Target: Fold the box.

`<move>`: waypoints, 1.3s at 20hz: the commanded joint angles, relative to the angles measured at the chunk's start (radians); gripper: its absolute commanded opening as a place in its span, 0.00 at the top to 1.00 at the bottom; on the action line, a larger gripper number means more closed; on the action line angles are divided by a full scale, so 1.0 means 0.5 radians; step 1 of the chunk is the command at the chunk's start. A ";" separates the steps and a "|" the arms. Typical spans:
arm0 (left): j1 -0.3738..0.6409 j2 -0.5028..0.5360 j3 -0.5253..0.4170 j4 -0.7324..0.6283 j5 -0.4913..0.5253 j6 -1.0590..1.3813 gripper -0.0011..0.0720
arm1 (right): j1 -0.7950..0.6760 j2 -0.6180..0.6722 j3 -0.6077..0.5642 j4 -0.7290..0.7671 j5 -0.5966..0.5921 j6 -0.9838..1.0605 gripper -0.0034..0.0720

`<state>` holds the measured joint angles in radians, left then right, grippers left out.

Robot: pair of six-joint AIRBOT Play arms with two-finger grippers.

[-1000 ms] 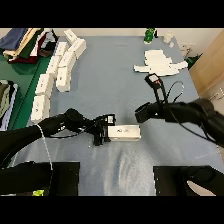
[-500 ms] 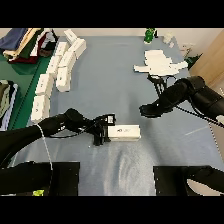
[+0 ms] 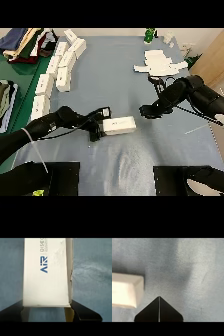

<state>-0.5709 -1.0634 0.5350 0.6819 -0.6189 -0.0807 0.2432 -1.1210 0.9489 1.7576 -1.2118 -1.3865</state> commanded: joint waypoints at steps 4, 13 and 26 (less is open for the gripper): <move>0.652 0.381 0.000 1.066 0.011 -1.846 0.34 | 0.000 -0.001 0.002 0.002 -0.002 0.005 0.95; 1.244 0.244 0.000 1.112 0.072 -1.989 0.34 | 0.000 -0.001 0.002 0.002 -0.002 0.005 0.95; 1.240 -0.266 0.197 1.059 0.613 -1.987 0.34 | 0.000 -0.001 0.002 0.001 -0.002 0.005 0.95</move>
<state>0.0486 -1.1530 0.5873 1.2213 -0.3569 -1.0744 0.2432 -1.1206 0.9489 1.7584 -1.2129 -1.3846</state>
